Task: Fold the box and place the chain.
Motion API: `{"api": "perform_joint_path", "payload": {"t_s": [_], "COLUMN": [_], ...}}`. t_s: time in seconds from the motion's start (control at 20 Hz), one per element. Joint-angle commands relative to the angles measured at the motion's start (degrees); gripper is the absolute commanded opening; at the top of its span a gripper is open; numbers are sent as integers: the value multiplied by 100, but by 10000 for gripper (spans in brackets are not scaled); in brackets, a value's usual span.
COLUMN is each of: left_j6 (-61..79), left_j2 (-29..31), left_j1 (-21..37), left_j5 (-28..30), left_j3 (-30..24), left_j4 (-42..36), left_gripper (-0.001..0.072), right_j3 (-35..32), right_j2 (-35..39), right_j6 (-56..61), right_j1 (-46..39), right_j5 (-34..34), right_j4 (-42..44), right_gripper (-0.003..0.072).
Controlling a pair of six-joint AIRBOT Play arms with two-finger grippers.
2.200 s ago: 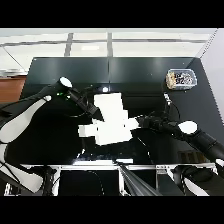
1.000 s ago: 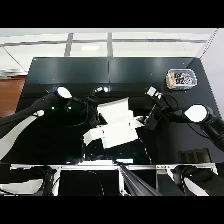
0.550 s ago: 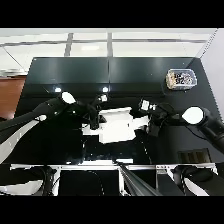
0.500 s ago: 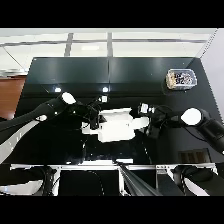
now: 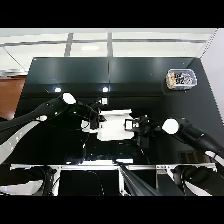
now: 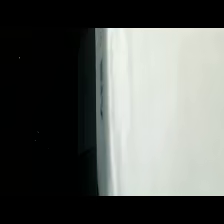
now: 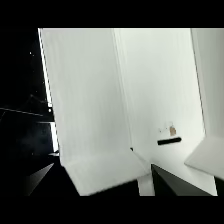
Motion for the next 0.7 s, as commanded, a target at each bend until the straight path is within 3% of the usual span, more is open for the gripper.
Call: {"api": "perform_joint_path", "payload": {"t_s": [0.0,0.2,0.3,0.5,0.65], "left_j6": [28,20,63,302,302], "left_j2": [-4,-2,-2,15,15], "left_j1": [-2,-2,-2,-2,-2], "left_j5": [24,-173,-203,-494,-376], "left_j3": [-2,-2,-2,4,2], "left_j4": [7,9,9,11,11], "left_gripper": [30,28,28,28,28], "right_j3": [-11,295,588,848,841], "right_j2": [-258,-166,-162,-153,-155], "right_j6": [-9,-2,-4,-310,-372], "right_j1": [457,450,278,-356,-691], "right_j5": [-861,-957,-623,70,39], "right_j4": [101,-341,-426,407,393], "right_gripper": [707,707,707,707,707]}}
